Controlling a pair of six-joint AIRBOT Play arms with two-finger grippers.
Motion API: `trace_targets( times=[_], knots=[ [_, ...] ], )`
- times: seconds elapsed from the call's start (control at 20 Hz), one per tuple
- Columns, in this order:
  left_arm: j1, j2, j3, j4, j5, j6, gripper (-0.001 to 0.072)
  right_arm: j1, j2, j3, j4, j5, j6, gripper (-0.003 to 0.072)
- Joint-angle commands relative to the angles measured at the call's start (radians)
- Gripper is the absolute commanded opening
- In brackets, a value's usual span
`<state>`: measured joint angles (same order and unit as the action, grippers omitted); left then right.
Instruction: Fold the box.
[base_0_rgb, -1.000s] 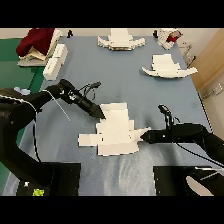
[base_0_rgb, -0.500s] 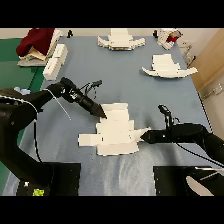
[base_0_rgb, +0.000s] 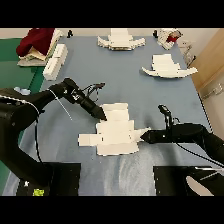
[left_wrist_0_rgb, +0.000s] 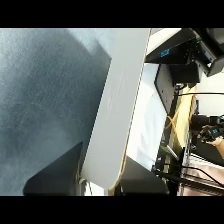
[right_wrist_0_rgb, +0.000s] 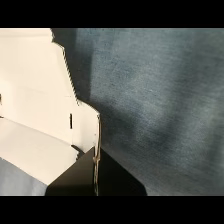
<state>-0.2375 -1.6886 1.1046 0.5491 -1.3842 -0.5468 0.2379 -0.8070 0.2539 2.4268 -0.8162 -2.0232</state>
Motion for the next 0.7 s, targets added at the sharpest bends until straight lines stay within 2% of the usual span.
trace_targets(
  times=[0.0,0.4,0.45,0.5,0.65],
  knots=[
    [-0.010,0.000,0.001,0.003,0.024,0.000,0.0213,0.001,0.000,-0.001,0.000,0.000,0.000,0.0003],
    [-0.008,0.000,0.013,-0.013,0.023,0.000,0.0212,0.001,0.000,-0.001,0.000,0.000,0.000,0.0003],
    [-0.008,0.000,0.013,-0.012,0.023,0.000,0.0176,0.001,0.000,-0.001,0.000,0.000,0.000,0.0003],
    [-0.008,0.000,0.013,-0.011,0.021,0.005,0.0045,0.001,0.000,-0.001,-0.001,0.000,0.000,0.0003],
    [-0.008,0.000,0.013,-0.011,0.014,0.021,0.0041,0.001,0.000,-0.001,-0.002,0.001,0.000,0.0003]
  ],
)
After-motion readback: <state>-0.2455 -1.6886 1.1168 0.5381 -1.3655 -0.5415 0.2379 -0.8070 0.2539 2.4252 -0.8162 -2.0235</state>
